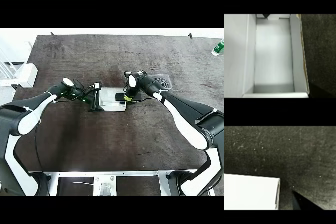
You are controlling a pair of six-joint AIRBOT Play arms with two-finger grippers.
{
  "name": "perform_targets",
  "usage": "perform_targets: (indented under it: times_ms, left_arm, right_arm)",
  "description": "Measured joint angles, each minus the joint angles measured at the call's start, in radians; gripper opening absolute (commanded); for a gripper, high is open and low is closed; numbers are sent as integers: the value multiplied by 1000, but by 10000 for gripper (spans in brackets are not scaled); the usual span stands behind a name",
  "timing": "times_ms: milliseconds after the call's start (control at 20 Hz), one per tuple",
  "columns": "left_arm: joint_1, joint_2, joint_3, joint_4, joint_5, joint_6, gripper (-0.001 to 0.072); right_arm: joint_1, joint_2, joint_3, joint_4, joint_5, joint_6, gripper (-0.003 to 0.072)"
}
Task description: Fold the box and place the chain.
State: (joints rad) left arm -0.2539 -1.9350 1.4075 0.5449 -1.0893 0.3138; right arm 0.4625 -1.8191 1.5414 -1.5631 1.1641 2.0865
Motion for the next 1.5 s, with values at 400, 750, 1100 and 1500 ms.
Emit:
perform_targets:
  times_ms: [400,750,1100,1500]
  left_arm:
    - [1,0,0,0,0,-1,527]
    - [2,0,0,4,3,0,527]
    - [1,0,0,3,0,1,527]
    - [0,0,0,2,1,0,527]
  right_arm:
    - [16,-1,0,-12,-11,32,12]
    - [20,-1,16,-10,-34,38,368]
    - [20,13,32,-9,-15,27,537]
    - [21,121,33,-9,22,-50,538]
